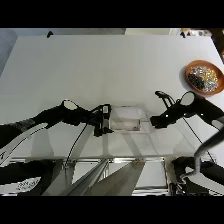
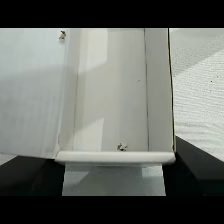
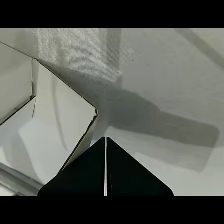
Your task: Fold the box and place the chain.
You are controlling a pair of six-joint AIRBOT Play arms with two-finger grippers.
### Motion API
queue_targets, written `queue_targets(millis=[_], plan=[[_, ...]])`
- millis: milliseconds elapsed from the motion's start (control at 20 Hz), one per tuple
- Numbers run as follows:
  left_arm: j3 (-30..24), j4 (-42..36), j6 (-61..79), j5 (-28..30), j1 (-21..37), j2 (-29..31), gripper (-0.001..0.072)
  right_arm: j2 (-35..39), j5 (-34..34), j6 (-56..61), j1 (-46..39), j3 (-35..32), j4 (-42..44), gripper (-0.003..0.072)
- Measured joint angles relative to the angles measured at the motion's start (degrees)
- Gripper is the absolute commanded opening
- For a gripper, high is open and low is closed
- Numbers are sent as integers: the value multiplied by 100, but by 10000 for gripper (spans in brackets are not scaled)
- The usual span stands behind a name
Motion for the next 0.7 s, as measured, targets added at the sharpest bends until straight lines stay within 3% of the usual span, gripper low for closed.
queue_targets(millis=[100, 200, 500, 600, 700], plan=[[0, 0, 0, 2, 0, 0, 69, -90, -131, -31, 177, -11, 94, 19], [0, 0, 0, 2, 0, 0, 69, -111, -184, -140, 291, -20, 249, 112], [0, 0, 0, 0, 0, 0, 69, 227, -262, -273, 398, -22, 433, 137], [0, 0, 0, 0, 0, 0, 69, 409, -264, -271, 404, -22, 455, 203], [0, 0, 0, 0, 0, 0, 69, 544, -264, -227, 409, -22, 501, 203]])
